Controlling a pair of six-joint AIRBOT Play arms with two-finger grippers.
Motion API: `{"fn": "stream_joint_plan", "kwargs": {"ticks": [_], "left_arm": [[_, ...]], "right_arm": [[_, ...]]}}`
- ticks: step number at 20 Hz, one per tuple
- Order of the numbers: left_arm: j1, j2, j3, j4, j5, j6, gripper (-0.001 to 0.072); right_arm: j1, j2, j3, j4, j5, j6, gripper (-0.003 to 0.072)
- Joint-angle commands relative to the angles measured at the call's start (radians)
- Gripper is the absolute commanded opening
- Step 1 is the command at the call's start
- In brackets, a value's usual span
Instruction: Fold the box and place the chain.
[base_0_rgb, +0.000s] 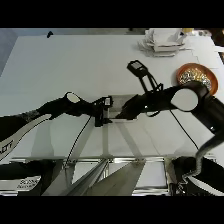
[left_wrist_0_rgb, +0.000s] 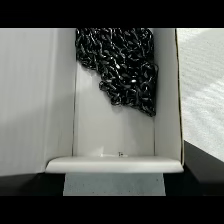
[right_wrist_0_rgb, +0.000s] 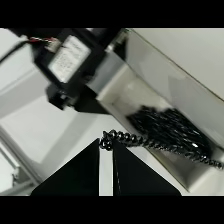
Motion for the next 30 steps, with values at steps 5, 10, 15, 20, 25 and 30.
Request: {"fn": "stream_joint_plan", "kwargs": {"ticks": [5,10,15,20,25,30], "left_arm": [[0.001,-0.001,0.0,0.0,0.005,0.0,0.0154],[0.001,-0.001,0.0,0.0,0.005,0.0,0.0154],[0.001,-0.001,0.0,0.0,0.004,0.0,0.0154],[0.001,-0.001,0.0,0.0,0.004,0.0,0.0154],[0.001,-0.001,0.0,0.0,0.004,0.0,0.0154],[0.001,-0.001,0.0,0.0,0.004,0.0,0.0154]], "right_arm": [[0.083,-0.001,0.001,-0.056,-0.131,0.088,0.0015],[0.083,-0.099,0.001,-0.129,-0.117,0.132,0.0022],[0.082,-0.146,0.002,-0.142,-0.093,0.129,0.0238],[0.054,-0.065,0.003,-0.362,-0.095,0.204,0.0218],[-0.191,-0.062,0.002,-0.417,-0.076,0.233,0.0218],[-0.428,-0.12,0.001,-0.417,-0.027,0.232,0.0217]]}}
